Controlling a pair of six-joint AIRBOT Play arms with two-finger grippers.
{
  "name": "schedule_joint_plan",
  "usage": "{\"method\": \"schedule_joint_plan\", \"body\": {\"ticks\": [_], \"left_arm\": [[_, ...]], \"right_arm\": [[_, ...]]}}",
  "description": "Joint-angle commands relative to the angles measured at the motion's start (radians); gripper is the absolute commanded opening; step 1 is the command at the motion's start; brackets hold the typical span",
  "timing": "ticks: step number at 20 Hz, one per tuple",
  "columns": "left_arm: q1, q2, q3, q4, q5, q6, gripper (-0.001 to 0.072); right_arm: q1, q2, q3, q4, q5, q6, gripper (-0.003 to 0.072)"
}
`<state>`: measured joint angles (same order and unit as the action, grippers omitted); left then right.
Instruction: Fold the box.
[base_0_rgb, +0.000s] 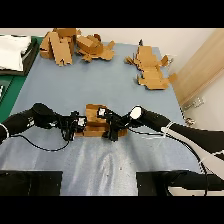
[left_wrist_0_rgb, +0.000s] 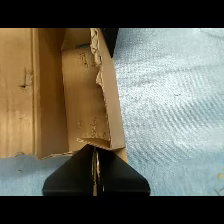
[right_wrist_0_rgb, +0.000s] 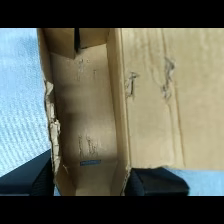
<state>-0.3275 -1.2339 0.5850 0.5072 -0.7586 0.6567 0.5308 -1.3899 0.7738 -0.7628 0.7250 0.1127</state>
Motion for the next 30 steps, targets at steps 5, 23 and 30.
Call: {"method": "schedule_joint_plan", "body": {"ticks": [5, 23, 30], "left_arm": [[-0.003, -0.002, 0.0, -0.08, -0.046, -0.003, 0.0426], [-0.001, 0.024, 0.0, -0.06, 0.072, -0.083, 0.0178], [0.075, 0.226, 0.0, 0.121, 0.131, -0.356, 0.0016]], "right_arm": [[0.0, -0.001, 0.0, 0.0, 0.0, -0.001, 0.0507], [0.0, -0.001, 0.0, 0.0, 0.0, -0.001, 0.0507], [0.0, -0.001, 0.0, 0.0, 0.0, -0.001, 0.0508]]}}
